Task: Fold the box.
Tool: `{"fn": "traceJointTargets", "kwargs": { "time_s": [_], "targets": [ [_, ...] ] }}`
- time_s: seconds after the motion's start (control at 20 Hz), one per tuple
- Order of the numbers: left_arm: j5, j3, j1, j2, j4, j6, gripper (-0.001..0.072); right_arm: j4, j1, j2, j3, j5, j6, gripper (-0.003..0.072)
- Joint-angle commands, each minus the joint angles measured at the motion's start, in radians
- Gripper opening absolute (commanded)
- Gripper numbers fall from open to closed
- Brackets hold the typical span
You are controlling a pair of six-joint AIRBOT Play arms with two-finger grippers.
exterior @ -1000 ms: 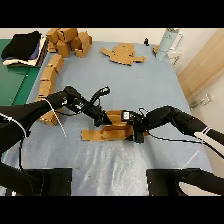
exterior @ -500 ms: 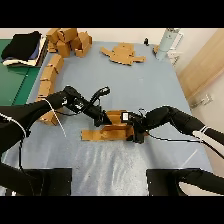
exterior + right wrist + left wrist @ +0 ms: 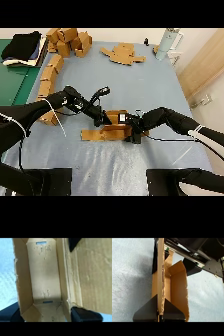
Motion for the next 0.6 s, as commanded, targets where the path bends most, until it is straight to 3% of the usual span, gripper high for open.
{"fn": "traceJointTargets", "kwargs": {
  "time_s": [0.0, 0.05, 0.15, 0.55],
  "targets": [
    [0.001, 0.0, -0.001, 0.0, -0.001, 0.0, 0.0014, 0.0, 0.003, -0.008, -0.001, 0.003, 0.0, 0.0702],
    [0.001, 0.0, -0.001, 0.0, -0.001, 0.0, 0.0014, -0.004, 0.003, -0.008, -0.001, 0.003, 0.0, 0.0699],
    [0.001, 0.0, -0.001, 0.0, -0.001, 0.0, 0.0014, -0.017, 0.003, -0.008, -0.001, 0.003, 0.0, 0.0593],
    [0.001, 0.0, -0.001, 0.0, -0.001, 0.0, 0.0014, -0.026, -0.006, -0.009, -0.021, 0.007, 0.001, 0.0581]
  ]
}}
